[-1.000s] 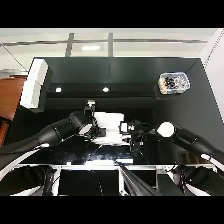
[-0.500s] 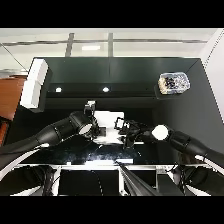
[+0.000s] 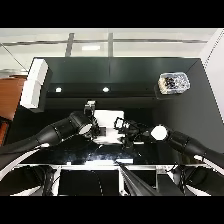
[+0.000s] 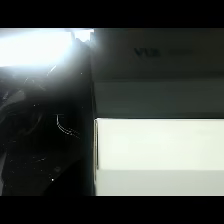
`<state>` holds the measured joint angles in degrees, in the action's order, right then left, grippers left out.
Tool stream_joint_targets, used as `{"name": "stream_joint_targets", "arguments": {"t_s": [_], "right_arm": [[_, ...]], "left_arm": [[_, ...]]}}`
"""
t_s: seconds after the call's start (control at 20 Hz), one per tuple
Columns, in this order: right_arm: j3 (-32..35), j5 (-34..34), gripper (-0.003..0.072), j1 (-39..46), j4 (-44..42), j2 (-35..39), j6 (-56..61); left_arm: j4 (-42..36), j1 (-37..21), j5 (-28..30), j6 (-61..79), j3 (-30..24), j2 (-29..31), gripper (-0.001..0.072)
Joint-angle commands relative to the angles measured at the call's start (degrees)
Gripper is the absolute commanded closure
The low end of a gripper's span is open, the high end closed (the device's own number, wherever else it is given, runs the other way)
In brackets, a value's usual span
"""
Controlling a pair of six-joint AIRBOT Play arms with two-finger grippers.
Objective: Fold the box and place the chain.
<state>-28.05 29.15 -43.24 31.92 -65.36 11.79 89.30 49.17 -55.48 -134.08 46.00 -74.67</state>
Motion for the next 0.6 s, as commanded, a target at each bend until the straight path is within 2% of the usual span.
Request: {"name": "stream_joint_targets", "arguments": {"t_s": [0.0, 0.05, 0.1, 0.25, 0.4, 0.55], "right_arm": [[0.0, -1.2, 0.0458, 0.1, 1.1, 0.0, 0.0], [0.0, -1.1, 0.0556, 0.4, 2.0, 0.2, 0.0], [0.0, -0.7, 0.0622, 1.1, 3.0, 0.8, 1.1], [0.0, 2.6, 0.0626, 5.6, 6.6, 5.3, 9.0], [0.0, 13.2, 0.0626, 13.9, 10.1, 12.7, 19.3], [-0.2, 22.7, 0.0661, 26.0, 13.9, 19.1, 37.6]], "left_arm": [[0.0, 0.0, -0.3, 0.1, 0.0, 0.0, 0.068], [0.0, 0.0, -0.3, 0.1, 0.0, 0.0, 0.068], [0.0, 0.0, -0.5, 0.1, 0.0, 0.0, 0.068], [0.0, -0.2, -0.6, 0.1, 0.1, 0.0, 0.0681], [0.0, -0.9, -0.5, 0.1, 0.1, 0.0, 0.0682], [0.0, -1.0, -0.5, 0.1, 0.1, 0.0, 0.0683]]}}
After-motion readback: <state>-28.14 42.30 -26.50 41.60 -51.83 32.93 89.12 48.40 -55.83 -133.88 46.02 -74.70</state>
